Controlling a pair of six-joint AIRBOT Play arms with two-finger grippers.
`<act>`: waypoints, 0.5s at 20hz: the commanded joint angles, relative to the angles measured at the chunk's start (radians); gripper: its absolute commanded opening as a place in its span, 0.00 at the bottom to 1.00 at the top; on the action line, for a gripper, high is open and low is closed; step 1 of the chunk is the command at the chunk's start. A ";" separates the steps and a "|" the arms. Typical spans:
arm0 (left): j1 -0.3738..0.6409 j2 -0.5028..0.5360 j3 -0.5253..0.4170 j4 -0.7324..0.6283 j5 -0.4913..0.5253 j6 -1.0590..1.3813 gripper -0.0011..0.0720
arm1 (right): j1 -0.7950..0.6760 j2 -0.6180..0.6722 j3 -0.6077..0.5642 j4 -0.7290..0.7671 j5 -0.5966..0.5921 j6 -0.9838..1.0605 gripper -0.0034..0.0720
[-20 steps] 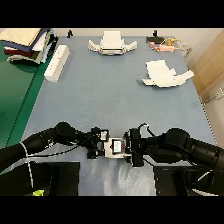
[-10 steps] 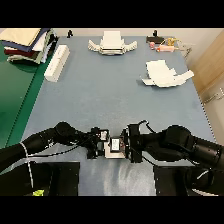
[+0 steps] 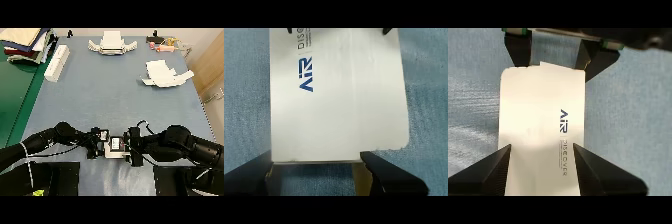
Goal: Fold the box.
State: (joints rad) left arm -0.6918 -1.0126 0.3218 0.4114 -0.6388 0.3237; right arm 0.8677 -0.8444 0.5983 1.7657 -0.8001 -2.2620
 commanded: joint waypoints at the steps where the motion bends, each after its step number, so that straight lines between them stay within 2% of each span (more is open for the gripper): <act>1: 0.000 0.001 0.000 0.000 0.000 0.000 0.48 | 0.001 -0.021 0.000 0.008 0.017 -0.028 0.82; 4: 0.000 0.001 0.000 0.000 0.000 0.000 0.48 | 0.003 -0.068 0.001 -0.047 0.037 -0.028 0.82; 7: 0.000 0.001 0.000 0.000 0.000 0.000 0.48 | 0.079 -0.071 0.001 -0.138 0.053 -0.013 0.82; 10: 0.000 0.001 0.000 0.000 0.000 0.001 0.48 | 0.164 -0.071 0.001 -0.319 0.066 0.160 0.82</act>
State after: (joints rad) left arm -0.6918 -1.0130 0.3218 0.4114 -0.6388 0.3241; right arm 0.9672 -0.9108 0.5983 1.6096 -0.7502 -2.2292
